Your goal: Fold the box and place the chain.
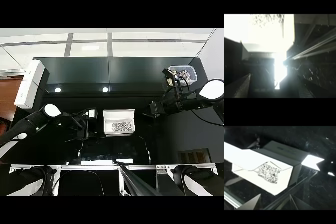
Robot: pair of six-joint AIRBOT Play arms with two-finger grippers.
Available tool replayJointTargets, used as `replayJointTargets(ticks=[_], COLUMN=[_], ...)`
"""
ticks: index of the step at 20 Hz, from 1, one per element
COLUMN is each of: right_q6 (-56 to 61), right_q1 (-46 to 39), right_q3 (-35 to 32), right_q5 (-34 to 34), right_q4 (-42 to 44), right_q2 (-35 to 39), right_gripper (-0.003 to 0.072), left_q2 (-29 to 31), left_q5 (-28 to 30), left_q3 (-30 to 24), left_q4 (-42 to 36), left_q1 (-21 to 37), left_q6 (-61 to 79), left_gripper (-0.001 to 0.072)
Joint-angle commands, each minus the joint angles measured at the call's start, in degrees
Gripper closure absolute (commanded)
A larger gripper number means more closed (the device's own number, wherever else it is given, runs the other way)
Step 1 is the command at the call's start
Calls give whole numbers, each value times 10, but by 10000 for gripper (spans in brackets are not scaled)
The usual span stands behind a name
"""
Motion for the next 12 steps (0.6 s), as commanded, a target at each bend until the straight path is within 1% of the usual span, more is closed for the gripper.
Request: replayJointTargets(ticks=[1,5,7,12], right_q6=[0,0,0,0], right_q1=[1,1,1,1], right_q3=[0,0,0,0], right_q5=[-6,-16,-20,-23], right_q4=[0,0,0,0], right_q2=[0,0,0,0], right_gripper=[266,266,266,266], left_q2=[-25,-46,-49,-49], left_q5=[38,45,58,81], left_q3=[13,23,26,26], left_q4=[-31,-33,-38,-54], left_q1=[-17,-52,-64,-70], left_q6=[10,10,9,9], left_gripper=[-10,-9,-9,-9])
